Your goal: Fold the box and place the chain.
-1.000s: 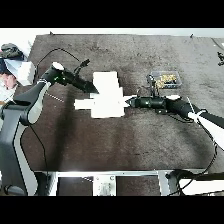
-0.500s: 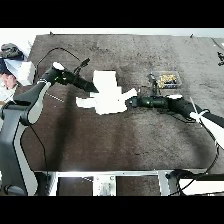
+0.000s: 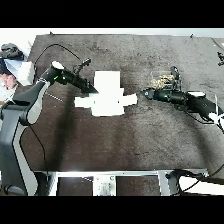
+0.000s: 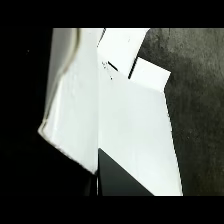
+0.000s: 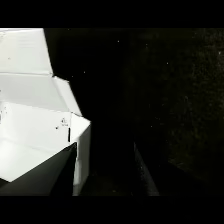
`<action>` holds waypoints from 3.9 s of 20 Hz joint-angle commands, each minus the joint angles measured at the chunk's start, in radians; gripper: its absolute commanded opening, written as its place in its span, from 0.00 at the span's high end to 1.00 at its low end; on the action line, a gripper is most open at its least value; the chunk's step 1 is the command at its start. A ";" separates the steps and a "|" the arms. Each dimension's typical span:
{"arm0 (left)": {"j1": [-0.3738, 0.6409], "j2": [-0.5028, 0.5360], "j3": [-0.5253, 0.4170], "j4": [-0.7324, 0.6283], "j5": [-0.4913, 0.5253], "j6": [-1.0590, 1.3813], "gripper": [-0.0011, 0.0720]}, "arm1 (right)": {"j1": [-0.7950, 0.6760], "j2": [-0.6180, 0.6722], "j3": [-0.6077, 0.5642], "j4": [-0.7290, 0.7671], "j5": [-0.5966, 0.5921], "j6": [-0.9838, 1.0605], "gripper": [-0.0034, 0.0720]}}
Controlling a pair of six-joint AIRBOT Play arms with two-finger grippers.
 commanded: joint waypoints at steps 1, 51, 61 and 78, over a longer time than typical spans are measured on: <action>0.000 0.018 0.001 -0.012 -0.022 0.168 0.98 | -0.016 0.007 0.001 -0.025 0.011 0.012 0.42; 0.000 0.085 -0.316 -0.150 0.269 0.748 0.97 | 0.109 0.007 0.001 -0.084 0.131 -0.648 0.16; 0.000 0.087 -0.315 -0.157 0.270 0.748 0.97 | 0.334 -0.005 0.001 -0.303 -0.133 -0.682 0.10; 0.000 0.086 -0.317 -0.148 0.273 0.750 0.97 | 0.459 -0.074 0.002 -0.353 -0.285 -0.736 0.10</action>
